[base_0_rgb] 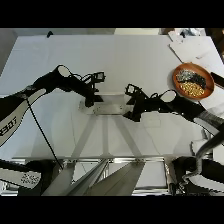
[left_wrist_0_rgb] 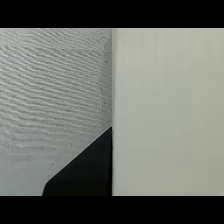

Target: Fold the box and place the chain.

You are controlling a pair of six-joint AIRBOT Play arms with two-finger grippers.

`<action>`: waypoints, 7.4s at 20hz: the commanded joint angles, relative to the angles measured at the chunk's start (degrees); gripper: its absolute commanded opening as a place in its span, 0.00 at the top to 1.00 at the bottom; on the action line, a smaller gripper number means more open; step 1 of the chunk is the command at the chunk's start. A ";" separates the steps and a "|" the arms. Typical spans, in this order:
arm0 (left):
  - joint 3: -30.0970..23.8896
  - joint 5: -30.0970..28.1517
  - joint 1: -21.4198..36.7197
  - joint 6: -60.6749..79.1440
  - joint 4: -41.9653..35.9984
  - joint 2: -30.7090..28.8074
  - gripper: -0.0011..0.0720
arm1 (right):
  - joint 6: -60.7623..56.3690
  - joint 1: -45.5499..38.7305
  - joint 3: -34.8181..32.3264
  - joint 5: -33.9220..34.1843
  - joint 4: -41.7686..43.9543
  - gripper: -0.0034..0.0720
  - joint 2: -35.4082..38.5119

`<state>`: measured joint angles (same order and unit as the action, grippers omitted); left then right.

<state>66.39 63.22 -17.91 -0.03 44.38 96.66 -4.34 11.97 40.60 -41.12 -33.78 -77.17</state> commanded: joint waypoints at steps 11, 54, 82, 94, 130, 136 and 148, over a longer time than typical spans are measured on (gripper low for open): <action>-0.02 -0.02 -0.04 0.02 0.02 0.02 0.97 | -2.64 -0.09 9.77 -3.06 -9.68 0.03 -4.42; -0.04 -0.02 -0.04 0.02 0.02 0.02 0.97 | 13.88 0.11 8.63 -4.55 7.08 0.03 -15.82; -0.02 -0.02 -0.04 0.02 0.00 0.02 0.97 | 14.93 -1.92 8.66 -10.45 2.49 0.03 -17.05; -0.02 -0.02 -0.04 0.02 0.00 0.02 0.97 | 14.97 -1.92 8.66 -10.45 2.56 0.13 -17.05; 0.00 0.68 0.15 -12.00 20.22 -14.75 0.19 | 14.95 -1.92 8.66 -10.51 2.54 0.29 -17.05; 0.00 5.60 -0.04 -25.42 19.41 -25.42 0.19 | 14.95 -1.92 8.66 -10.51 2.54 0.29 -17.05; -0.09 11.72 -5.35 -26.51 3.54 -15.02 0.97 | 14.95 -1.92 8.66 -10.51 2.54 0.29 -17.05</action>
<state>66.32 75.09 -21.56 -27.59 51.03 77.17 10.61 10.04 49.28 -51.64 -31.27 -94.19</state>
